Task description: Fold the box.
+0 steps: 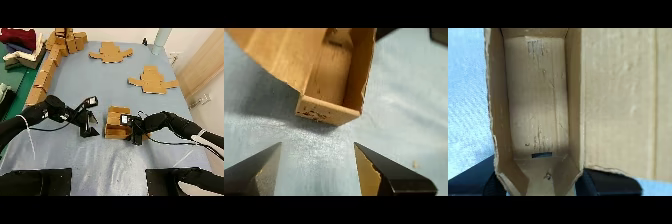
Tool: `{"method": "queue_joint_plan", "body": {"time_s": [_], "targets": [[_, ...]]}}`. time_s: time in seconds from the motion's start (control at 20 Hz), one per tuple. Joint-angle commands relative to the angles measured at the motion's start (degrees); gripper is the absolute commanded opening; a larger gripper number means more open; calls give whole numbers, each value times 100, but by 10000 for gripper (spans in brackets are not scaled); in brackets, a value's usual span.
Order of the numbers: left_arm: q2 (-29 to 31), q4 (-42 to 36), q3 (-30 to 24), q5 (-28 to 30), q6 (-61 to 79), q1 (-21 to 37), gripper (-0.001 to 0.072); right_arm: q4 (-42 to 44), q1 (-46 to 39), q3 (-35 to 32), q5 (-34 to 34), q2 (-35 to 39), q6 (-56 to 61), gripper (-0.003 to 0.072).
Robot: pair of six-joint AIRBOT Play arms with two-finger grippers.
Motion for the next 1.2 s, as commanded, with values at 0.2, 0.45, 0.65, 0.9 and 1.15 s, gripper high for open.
{"method": "queue_joint_plan", "body": {"time_s": [0.2,0.45,0.65,0.9,1.15], "targets": [[-328,-846,-282,894,2319,-503,699,2,2,-2,0,-2,2,505],[-354,-962,-214,920,2433,-632,699,2,2,-2,0,-4,2,505],[-411,-929,-214,916,2435,-769,697,2,2,-2,0,-2,2,505],[-409,-901,-214,922,2312,-898,696,2,2,-2,0,-2,2,505],[-409,-505,-188,1259,1620,-1167,695,2,2,-2,0,-2,2,505]]}}
